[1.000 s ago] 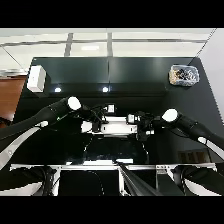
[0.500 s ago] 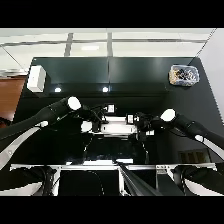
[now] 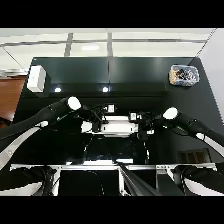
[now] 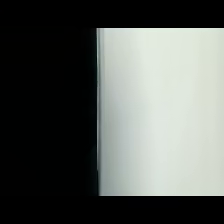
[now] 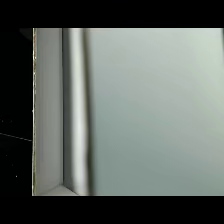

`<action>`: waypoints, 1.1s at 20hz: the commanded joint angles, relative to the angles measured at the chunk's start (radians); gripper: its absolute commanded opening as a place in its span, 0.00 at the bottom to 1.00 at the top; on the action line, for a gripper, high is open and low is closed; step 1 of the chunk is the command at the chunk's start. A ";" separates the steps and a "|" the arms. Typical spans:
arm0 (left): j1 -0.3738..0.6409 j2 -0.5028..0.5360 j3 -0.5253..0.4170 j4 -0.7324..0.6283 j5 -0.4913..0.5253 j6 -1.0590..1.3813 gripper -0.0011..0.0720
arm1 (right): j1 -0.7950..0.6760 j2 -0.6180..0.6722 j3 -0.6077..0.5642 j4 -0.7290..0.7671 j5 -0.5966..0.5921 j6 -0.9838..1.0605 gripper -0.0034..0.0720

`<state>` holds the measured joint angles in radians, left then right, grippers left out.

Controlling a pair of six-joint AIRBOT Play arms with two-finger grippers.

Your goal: Fold the box and place the chain.

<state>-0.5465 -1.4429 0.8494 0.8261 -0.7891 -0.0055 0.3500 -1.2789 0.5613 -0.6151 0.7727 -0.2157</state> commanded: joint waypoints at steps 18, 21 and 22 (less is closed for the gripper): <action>0.000 0.001 0.000 0.000 0.001 0.001 0.08 | -0.006 0.000 0.000 -0.002 0.006 -0.002 0.61; 0.009 0.038 0.001 0.008 0.002 -0.002 0.76 | -0.006 0.000 0.000 -0.002 0.006 -0.002 0.61; 0.018 0.063 0.001 0.008 -0.005 -0.010 0.82 | -0.006 0.000 -0.001 -0.002 0.005 -0.002 0.61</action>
